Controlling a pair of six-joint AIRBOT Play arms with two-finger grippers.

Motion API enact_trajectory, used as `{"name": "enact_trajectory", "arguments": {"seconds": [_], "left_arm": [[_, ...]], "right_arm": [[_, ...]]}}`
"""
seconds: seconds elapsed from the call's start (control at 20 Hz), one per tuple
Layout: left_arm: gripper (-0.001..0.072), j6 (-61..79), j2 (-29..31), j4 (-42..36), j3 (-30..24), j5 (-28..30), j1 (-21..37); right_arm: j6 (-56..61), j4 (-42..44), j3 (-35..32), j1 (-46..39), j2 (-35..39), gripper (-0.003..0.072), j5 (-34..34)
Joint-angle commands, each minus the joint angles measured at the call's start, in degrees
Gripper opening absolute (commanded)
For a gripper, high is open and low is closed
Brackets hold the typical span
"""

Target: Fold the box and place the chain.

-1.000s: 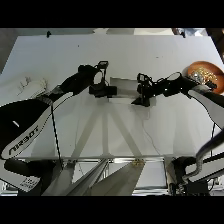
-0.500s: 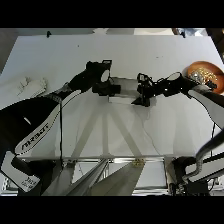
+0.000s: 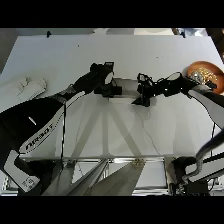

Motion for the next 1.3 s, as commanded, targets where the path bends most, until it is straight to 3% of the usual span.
{"name": "enact_trajectory", "arguments": {"seconds": [0.0, 0.05, 0.3, 0.35, 0.65, 0.75, 1.0, 1.1, 1.25], "left_arm": [[0.0023, 0.0, 0.5, -0.2, 0.0, -1.3, -0.1], [0.0026, 0.2, 0.9, -0.2, 0.0, -1.4, -0.1], [0.0330, 7.6, 3.9, -1.8, 0.0, -5.3, 0.7], [0.0360, 7.8, 4.7, -3.7, 0.0, -5.5, 1.4], [0.0359, 23.5, 9.3, -9.5, -0.1, -6.3, 8.3], [0.0358, 36.6, 10.2, -12.9, -0.7, -6.2, 11.4], [0.0362, 74.0, 11.0, -35.0, -7.3, -5.2, 19.5], [0.0504, 95.0, 10.9, -39.8, -10.9, -4.3, 20.9], [0.0540, 121.1, 10.9, -41.6, -15.3, -0.8, 21.6]], "right_arm": [[0.1, 0.0, 0.0, 0.0, 0.0, 0.0379, 0.0], [0.1, 0.0, 0.0, 0.0, 0.0, 0.0379, 0.0], [0.1, 0.1, 0.0, 0.0, 0.0, 0.0379, 0.0], [0.1, 0.0, 0.0, 0.0, 0.0, 0.0379, 0.0], [0.1, 0.0, 0.0, 0.0, 0.0, 0.0379, 0.0], [0.1, 0.0, 0.0, 0.0, 0.0, 0.0379, 0.0], [0.1, 0.0, 0.0, 0.0, 0.0, 0.0379, 0.0], [0.1, 0.0, 0.0, 0.0, 0.0, 0.0379, 0.0], [0.1, 0.0, 0.0, 0.0, 0.0, 0.0379, 0.0]]}}
